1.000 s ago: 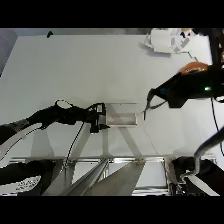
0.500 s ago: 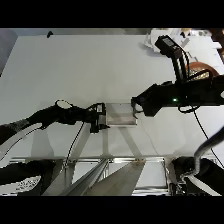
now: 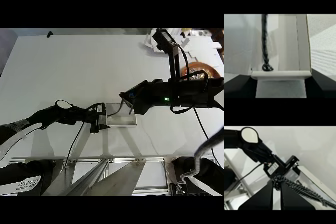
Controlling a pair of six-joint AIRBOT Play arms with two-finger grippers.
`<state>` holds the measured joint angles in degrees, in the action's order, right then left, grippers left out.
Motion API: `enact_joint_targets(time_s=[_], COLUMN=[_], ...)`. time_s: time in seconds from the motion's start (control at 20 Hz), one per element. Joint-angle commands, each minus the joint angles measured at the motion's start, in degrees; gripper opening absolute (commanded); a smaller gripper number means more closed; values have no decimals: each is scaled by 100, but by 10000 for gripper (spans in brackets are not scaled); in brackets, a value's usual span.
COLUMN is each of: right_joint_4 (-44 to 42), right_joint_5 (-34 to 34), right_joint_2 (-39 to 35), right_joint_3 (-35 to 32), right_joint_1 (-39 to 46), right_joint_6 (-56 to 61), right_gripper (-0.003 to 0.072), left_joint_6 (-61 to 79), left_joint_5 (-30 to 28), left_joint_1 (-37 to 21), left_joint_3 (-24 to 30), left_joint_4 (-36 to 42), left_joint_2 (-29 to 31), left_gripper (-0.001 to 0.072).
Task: Fold the box and place the chain.
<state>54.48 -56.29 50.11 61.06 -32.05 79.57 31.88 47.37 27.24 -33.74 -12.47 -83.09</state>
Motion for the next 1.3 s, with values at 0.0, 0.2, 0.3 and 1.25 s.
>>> enact_joint_targets(time_s=[0.0, 0.2, 0.3, 1.25], right_joint_4=[-114, 302, 297, 269], right_joint_5=[-31, -511, -522, 238], right_joint_2=[15, 212, 317, 1781], right_joint_3=[-2, -17, -120, -1366], right_joint_1=[-15, -15, -15, -149], right_joint_6=[-11, 13, 11, -55], right_gripper=[13, 13, 13, 16], left_joint_6=[0, 0, 0, 0], left_joint_5=[-2, -2, -2, 0], left_joint_1=[-2, -2, -2, -2], left_joint_3=[-2, -2, -2, -2], left_joint_4=[-2, -2, 0, -2], left_joint_2=[2, 2, 2, 2], left_gripper=[209, 209, 209, 209])
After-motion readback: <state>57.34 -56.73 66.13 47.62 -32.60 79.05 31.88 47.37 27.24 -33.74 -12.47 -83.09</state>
